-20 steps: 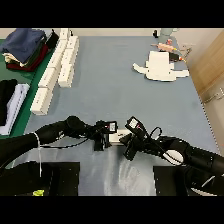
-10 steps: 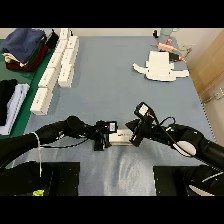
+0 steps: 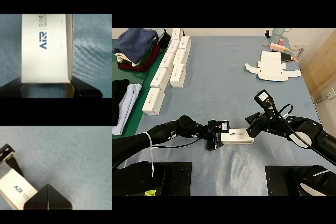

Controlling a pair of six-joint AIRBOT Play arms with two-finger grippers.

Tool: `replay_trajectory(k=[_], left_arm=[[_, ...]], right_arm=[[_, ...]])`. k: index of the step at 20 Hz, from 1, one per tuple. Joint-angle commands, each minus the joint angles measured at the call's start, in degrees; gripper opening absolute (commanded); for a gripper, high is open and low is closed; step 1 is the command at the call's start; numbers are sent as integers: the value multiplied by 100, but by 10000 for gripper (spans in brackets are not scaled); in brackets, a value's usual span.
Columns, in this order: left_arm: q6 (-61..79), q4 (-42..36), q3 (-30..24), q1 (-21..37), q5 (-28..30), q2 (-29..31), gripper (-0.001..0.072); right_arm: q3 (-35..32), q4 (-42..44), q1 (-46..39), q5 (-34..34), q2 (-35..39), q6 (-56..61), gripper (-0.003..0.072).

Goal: Fold the box.

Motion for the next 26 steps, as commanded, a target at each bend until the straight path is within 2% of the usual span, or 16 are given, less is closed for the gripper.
replay_trajectory(k=[1, 4, 9, 19, 23, 26], left_arm=[[0, -2, 9, -2, -55, 2, 520], [-232, -2, 11, 0, -55, 2, 520], [-658, 0, 11, 0, 278, 2, 520], [-804, 4, 24, 28, 439, 4, 520], [-1572, 168, 28, 590, 643, 280, 520], [-1862, 184, 28, 1344, 649, 586, 520]], right_arm=[[24, -229, -26, 72, -66, 562, 4], [24, -501, -26, 76, -157, 968, 4], [28, -903, -26, 72, -188, 1478, 4], [28, -988, -26, 70, -188, 1572, 3], [28, -1508, -26, 70, -188, 2223, 4], [31, -2138, -26, 70, -188, 2894, 3]])
